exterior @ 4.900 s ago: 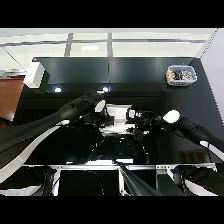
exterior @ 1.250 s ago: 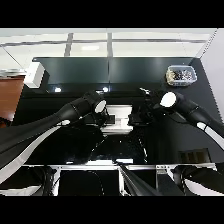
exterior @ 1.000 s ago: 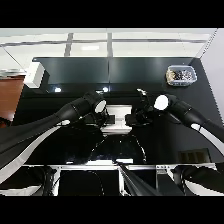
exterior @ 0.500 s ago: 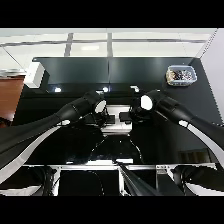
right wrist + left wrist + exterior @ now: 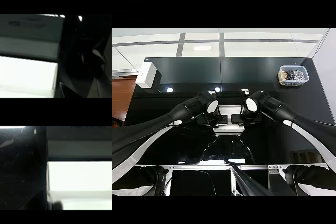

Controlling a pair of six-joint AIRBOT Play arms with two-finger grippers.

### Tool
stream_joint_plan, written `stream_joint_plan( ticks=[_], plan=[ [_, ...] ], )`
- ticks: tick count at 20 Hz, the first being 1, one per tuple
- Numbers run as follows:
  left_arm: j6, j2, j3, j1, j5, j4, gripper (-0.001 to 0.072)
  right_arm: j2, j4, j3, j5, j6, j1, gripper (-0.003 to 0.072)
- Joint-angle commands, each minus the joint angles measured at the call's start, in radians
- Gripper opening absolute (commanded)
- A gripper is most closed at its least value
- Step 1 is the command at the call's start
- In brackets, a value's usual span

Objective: Fold the box and place the chain.

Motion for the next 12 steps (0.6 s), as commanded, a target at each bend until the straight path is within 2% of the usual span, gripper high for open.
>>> stream_joint_plan(
  ticks=[1, 5, 6, 7, 8, 12],
  plan=[
    [0.0, -0.001, 0.0, 0.0, 0.0, 0.001, 0.0031, -0.007, -0.007, -0.004, 0.008, 0.01, 0.003, 0.0231],
    [0.0, -0.001, 0.0, 0.0, 0.0, 0.001, 0.0031, -0.008, -0.006, -0.004, -0.003, 0.042, 0.003, 0.0215],
    [0.0, -0.001, 0.0, 0.0, 0.0, 0.001, 0.0031, -0.01, -0.006, -0.004, -0.003, 0.045, 0.003, 0.0065],
    [0.0, -0.001, 0.0, 0.0, 0.0, 0.001, 0.0031, -0.011, -0.006, -0.004, -0.002, 0.055, 0.003, 0.0059],
    [0.0, -0.001, 0.0, 0.0, 0.0, 0.001, 0.0031, -0.012, -0.005, -0.004, -0.002, 0.059, 0.003, 0.0019],
    [0.0, -0.001, 0.0, 0.0, 0.0, 0.001, 0.0031, -0.012, -0.005, -0.003, -0.002, 0.063, 0.003, 0.0021]
  ],
)
